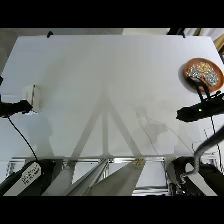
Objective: Fold the box and place the chain.
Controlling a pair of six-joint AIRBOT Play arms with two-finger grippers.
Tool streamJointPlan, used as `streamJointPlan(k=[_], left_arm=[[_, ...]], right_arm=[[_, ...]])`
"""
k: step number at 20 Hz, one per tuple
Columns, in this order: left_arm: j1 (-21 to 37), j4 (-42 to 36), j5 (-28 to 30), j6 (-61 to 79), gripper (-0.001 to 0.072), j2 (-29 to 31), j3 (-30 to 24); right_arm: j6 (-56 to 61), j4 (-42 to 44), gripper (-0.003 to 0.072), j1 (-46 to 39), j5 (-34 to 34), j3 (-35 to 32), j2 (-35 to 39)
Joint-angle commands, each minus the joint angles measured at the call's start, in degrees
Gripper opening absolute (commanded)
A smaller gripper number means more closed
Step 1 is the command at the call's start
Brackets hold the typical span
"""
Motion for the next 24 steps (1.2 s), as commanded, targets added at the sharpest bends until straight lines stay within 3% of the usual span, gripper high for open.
streamJointPlan(k=[1,4,9,13,24], left_arm=[[0.0,-0.1,-0.1,-0.8,0.0700,6.1,0.0],[-0.4,-1.0,-0.1,-2.0,0.0697,11.0,0.0],[-6.0,-0.9,1.3,-2.4,0.0696,16.7,0.0],[-9.2,-0.9,3.7,-6.0,0.0695,16.7,0.0],[-9.3,-0.4,3.7,-8.3,0.0695,16.7,0.0]], right_arm=[[0.0,0.0,0.0014,0.0,0.0,0.1,0.0],[0.0,0.0,0.0014,0.0,0.0,0.1,0.0],[0.0,0.0,0.0014,0.0,0.0,0.1,0.0],[0.0,0.0,0.0014,0.0,0.0,0.1,0.0],[0.0,0.0,0.0014,0.0,0.0,0.1,0.0]])
